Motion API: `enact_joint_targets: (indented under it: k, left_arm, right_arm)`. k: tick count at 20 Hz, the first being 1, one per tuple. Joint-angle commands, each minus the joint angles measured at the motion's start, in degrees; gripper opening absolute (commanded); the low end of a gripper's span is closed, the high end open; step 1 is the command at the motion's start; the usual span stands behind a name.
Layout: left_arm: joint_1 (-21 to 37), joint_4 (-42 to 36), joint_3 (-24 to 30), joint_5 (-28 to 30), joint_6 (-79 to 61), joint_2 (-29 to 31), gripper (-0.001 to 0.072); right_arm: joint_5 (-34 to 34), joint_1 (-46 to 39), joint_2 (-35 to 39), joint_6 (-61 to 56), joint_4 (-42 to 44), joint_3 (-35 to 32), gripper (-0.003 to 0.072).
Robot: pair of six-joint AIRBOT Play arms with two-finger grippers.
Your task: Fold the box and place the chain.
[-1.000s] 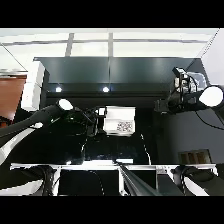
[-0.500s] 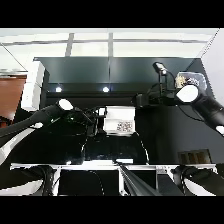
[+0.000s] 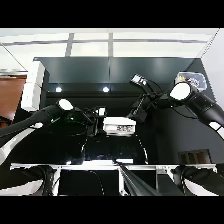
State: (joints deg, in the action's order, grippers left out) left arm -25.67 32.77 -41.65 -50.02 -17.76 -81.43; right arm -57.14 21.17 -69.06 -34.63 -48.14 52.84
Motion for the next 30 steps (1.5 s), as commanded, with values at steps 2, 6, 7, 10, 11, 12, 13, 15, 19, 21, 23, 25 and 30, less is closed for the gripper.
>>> enact_joint_targets:
  k: [2, 6, 7, 10, 11, 12, 13, 15, 19, 21, 23, 25, 30]
  left_arm:
    - [0.0, 0.0, 0.0, 0.0, 0.0, 0.0, 0.0447]
    - [0.0, 0.0, 0.0, 0.0, 0.0, 0.0, 0.0447]
    - [0.0, 0.0, 0.0, 0.0, 0.0, 0.0, 0.0447]
    - [0.0, 0.0, 0.0, 0.0, 0.0, 0.0, 0.0447]
    - [0.0, 0.0, 0.0, 0.0, 0.0, 0.0, 0.0447]
    - [0.0, 0.0, 0.0, 0.0, 0.0, 0.0, 0.0447]
    - [0.0, 0.0, 0.0, 0.0, 0.0, 0.0, 0.0447]
    - [0.0, 0.0, 0.0, 0.0, 0.0, 0.0, 0.0447]
    - [0.0, 0.0, 0.0, 0.0, 0.0, 0.0, 0.0448]
    - [0.0, 0.0, 0.0, 0.0, 0.0, 0.0, 0.0448]
    - [0.0, 0.0, 0.0, 0.0, 0.0, 0.0, 0.0447]
    - [0.0, 0.0, 0.0, 0.0, 0.0, 0.0, 0.0447]
    - [0.0, 0.0, 0.0, 0.0, 0.0, 0.0, 0.0447]
  right_arm:
    - [-3.1, 2.9, -0.2, 8.5, 0.0, -1.0, 0.0718]
    - [-2.2, 4.2, -0.2, 9.6, -0.2, -2.6, 0.0718]
    - [-2.2, 4.2, -0.2, 9.6, 0.1, -2.6, 0.0719]
    - [-3.5, 4.3, -0.2, 8.9, 0.1, -2.6, 0.0718]
    - [-3.7, 4.4, -0.2, 8.9, 0.0, -2.6, 0.0718]
    - [-3.3, 4.4, -0.2, 8.9, -0.2, -2.6, 0.0718]
    - [-2.0, 4.4, -0.2, 8.7, -0.2, -2.6, 0.0718]
    - [-0.2, 4.4, -0.2, 8.7, -0.1, -2.6, 0.0718]
    - [-0.5, 4.5, -0.2, 8.7, -0.1, -2.6, 0.0489]
    - [-1.1, 4.9, -0.2, 8.7, 0.0, -2.6, 0.0480]
    - [-1.2, 5.5, -0.2, 8.8, -0.4, -2.6, 0.0340]
    - [-1.5, 5.5, -0.2, 8.8, -0.5, -2.6, 0.0202]
    - [-1.6, 5.5, -0.2, 8.7, -0.5, -2.6, 0.0202]
